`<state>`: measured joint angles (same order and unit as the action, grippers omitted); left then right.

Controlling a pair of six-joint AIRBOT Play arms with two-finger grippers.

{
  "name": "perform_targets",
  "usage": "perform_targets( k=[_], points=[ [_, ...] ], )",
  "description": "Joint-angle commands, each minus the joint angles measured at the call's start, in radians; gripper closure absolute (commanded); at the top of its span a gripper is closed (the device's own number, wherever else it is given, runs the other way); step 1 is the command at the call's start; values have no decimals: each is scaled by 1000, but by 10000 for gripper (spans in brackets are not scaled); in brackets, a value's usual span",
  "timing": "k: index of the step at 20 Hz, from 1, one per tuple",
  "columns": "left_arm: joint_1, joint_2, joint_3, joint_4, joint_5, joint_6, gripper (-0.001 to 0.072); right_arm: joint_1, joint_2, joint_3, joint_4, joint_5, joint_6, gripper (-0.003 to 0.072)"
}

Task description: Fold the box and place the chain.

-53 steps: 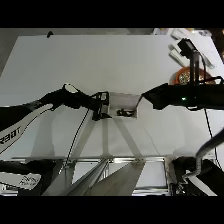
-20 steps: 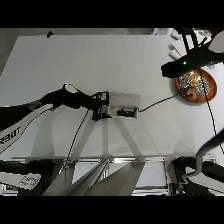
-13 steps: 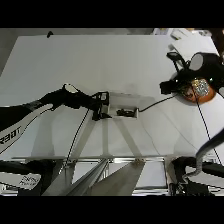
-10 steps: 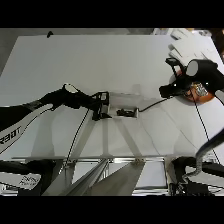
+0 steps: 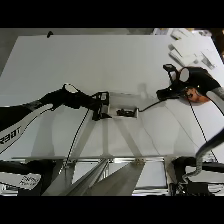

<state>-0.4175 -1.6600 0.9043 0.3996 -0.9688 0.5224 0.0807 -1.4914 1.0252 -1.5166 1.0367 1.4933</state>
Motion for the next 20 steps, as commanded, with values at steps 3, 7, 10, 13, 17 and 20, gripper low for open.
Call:
perform_targets(
  k=[3, 7, 10, 13, 17, 20],
  points=[
    [0, 0, 0, 0, 0, 0, 622, -1, -39, -1, -7, -5, 48, 413],
    [0, 0, 0, 0, 0, 0, 622, -1, -36, -1, -6, 34, 44, 668],
    [0, 0, 0, 0, 0, 0, 622, -1, 20, -1, -6, 52, 43, 668],
    [0, 0, 0, 0, 0, 0, 622, -1, 156, -1, 0, 68, 34, 668],
    [0, 0, 0, 1, 0, 0, 622, 7, 359, -2, 62, 93, 16, 668],
    [0, 0, 0, 0, 0, 0, 622, 82, 481, -2, 124, 103, 16, 668]
  ],
)
